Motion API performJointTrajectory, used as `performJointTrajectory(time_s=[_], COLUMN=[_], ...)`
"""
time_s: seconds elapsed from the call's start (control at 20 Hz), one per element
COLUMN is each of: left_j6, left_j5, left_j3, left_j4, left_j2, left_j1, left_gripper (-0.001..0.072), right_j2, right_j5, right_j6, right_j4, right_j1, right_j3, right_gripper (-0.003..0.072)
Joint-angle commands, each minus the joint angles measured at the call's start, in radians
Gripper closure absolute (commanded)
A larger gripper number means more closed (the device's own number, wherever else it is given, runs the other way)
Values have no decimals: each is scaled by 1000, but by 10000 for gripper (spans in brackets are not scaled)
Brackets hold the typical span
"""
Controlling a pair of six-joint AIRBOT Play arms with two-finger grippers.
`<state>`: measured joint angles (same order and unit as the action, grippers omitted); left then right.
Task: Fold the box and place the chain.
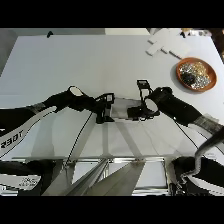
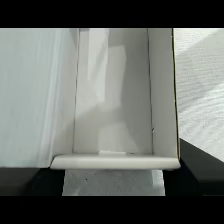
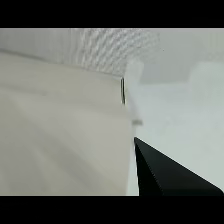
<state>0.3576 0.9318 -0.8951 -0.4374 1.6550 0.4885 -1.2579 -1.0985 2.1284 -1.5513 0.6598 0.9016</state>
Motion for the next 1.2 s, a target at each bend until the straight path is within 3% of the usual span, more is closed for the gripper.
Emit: performJointTrajectory(time_s=[0.0, 0.1, 0.2, 0.4, 0.65, 0.75, 1.15], left_j6=[0, 0, 0, 0, 0, 0, 0], left_j5=[0, 0, 1, 0, 0, 0, 0], left_j3=[0, 0, 0, 0, 0, 0, 0], left_j4=[0, 0, 0, 0, 0, 0, 0], left_j2=[0, 0, 0, 0, 0, 0, 0], left_j1=[0, 0, 0, 0, 0, 0, 0], left_gripper=[610, 610, 610, 610, 610, 610, 610], right_j2=[90, 140, 157, 135, -76, -168, -459], right_j5=[-134, -206, -216, -27, 80, 100, 148], right_j6=[-168, -257, -306, -462, -595, -624, -633], right_j4=[1, -12, -70, -115, 12, 47, 72], right_j1=[-2, -44, -146, -488, -881, -951, -972], right_j3=[53, 150, 264, 378, 415, 430, 567], right_gripper=[284, 294, 351, 370, 372, 443, 458])
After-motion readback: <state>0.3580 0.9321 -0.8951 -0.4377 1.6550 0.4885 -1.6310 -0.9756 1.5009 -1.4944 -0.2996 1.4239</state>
